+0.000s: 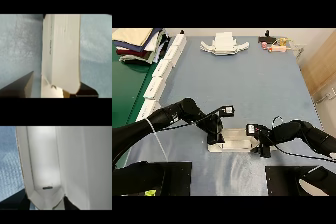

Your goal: Fold the box.

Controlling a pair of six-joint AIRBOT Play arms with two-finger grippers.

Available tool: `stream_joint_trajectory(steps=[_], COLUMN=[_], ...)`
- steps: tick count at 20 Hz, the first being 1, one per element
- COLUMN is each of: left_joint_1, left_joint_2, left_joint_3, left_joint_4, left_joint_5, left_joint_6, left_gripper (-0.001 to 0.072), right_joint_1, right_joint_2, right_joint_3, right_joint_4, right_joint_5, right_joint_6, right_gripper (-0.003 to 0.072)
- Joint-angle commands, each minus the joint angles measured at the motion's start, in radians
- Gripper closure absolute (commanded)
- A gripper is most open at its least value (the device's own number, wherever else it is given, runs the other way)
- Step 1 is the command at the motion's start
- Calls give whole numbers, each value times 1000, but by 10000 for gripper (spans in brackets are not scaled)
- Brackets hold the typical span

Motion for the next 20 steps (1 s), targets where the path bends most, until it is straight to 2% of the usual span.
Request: stream_joint_trajectory(steps=[1,3,4,5,6,7,9,11,12,15,17,20], left_joint_1=[40,73,87,97,100,99,98,86,85,98,114,115], left_joint_2=[31,74,95,116,132,141,143,141,141,133,95,-18], left_joint_3=[1,2,2,2,2,2,1,1,5,17,27,29], left_joint_4=[113,152,159,158,154,129,-24,-187,-221,-225,-222,-210], left_joint_5=[-128,-215,-253,-301,-327,-333,-320,-249,-192,-1,53,68], left_joint_6=[-176,-294,-338,-369,-376,-422,-508,-512,-512,-553,-582,-654], left_gripper=[198,200,335,640,694,694,694,694,694,694,694,695], right_joint_1=[1,1,1,1,1,1,1,1,1,1,1,1], right_joint_2=[0,0,0,0,0,0,0,0,0,0,0,0], right_joint_3=[0,0,0,0,0,0,0,0,0,0,0,0], right_joint_4=[-4,-4,-4,-4,-4,-4,-4,-4,-4,-4,-4,-4], right_joint_5=[2,2,3,3,3,3,3,3,3,3,3,3], right_joint_6=[1,1,1,1,1,1,1,1,1,1,1,1], right_gripper=[204,204,204,204,204,204,204,204,204,204,204,204])
